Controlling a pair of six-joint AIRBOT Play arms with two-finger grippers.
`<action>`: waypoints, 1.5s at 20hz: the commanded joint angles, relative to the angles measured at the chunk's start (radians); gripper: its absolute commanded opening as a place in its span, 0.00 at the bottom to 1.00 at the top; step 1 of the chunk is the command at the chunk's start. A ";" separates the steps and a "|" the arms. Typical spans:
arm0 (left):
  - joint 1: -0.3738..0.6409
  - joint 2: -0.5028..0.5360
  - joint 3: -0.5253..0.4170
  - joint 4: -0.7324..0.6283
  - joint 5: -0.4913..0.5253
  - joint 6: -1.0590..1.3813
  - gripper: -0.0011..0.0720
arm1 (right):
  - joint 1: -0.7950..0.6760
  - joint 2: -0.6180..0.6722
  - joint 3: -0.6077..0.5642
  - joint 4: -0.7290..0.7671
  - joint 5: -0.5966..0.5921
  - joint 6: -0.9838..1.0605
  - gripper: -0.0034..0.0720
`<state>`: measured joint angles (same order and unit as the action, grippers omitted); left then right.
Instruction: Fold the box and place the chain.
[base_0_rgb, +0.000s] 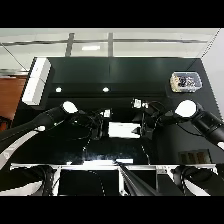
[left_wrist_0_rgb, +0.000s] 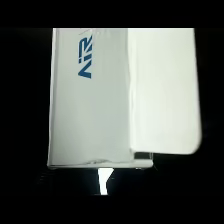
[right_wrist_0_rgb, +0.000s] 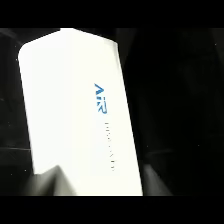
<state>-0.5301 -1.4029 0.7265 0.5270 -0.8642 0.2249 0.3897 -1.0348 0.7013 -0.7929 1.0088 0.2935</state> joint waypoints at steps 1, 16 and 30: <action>0.000 -0.001 0.000 0.000 -0.004 0.000 0.56 | 0.001 -0.001 0.000 -0.028 -0.004 0.005 0.59; 0.000 -0.001 0.000 0.000 -0.003 0.000 0.56 | 0.003 -0.001 -0.021 -0.020 0.001 0.071 0.31; 0.000 -0.001 0.000 0.000 -0.003 0.000 0.56 | 0.005 0.000 -0.043 -0.015 0.031 0.076 0.31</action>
